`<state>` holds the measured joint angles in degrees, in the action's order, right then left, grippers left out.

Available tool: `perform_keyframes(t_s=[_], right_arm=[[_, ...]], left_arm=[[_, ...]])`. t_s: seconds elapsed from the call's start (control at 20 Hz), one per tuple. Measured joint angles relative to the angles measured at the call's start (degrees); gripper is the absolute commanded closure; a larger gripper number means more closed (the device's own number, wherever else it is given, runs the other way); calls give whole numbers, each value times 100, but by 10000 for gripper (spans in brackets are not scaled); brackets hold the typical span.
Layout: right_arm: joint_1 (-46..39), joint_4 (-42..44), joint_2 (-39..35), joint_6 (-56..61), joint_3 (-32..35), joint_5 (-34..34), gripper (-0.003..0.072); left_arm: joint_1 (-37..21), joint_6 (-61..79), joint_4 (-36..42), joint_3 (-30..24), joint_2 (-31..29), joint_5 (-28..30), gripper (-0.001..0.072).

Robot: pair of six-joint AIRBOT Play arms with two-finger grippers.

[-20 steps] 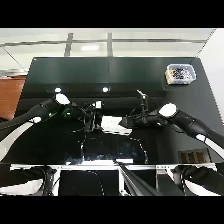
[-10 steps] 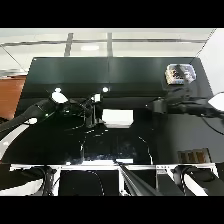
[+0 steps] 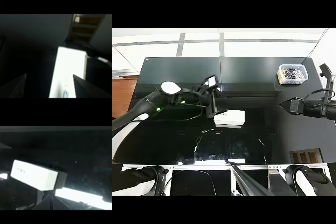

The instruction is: Fold the box and place the chain.

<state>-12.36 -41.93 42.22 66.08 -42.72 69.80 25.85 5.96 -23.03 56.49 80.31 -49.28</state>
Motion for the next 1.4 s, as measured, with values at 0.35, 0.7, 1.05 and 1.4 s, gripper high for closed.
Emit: perform_keyframes(t_s=[0.35,0.7,1.05,1.4], right_arm=[[-92,-33,-33,-24,0,9,669],[-94,-37,-33,-225,0,-22,669],[-94,-109,-33,-330,0,-140,669],[-94,-179,-33,-352,0,-190,669]], left_arm=[[474,-1384,-549,938,1119,-575,-4],[540,-1779,-1003,1084,1351,-896,-3],[546,-1803,-1508,1309,1375,-1213,-3],[710,-1816,-2199,1392,1375,-1342,2]])
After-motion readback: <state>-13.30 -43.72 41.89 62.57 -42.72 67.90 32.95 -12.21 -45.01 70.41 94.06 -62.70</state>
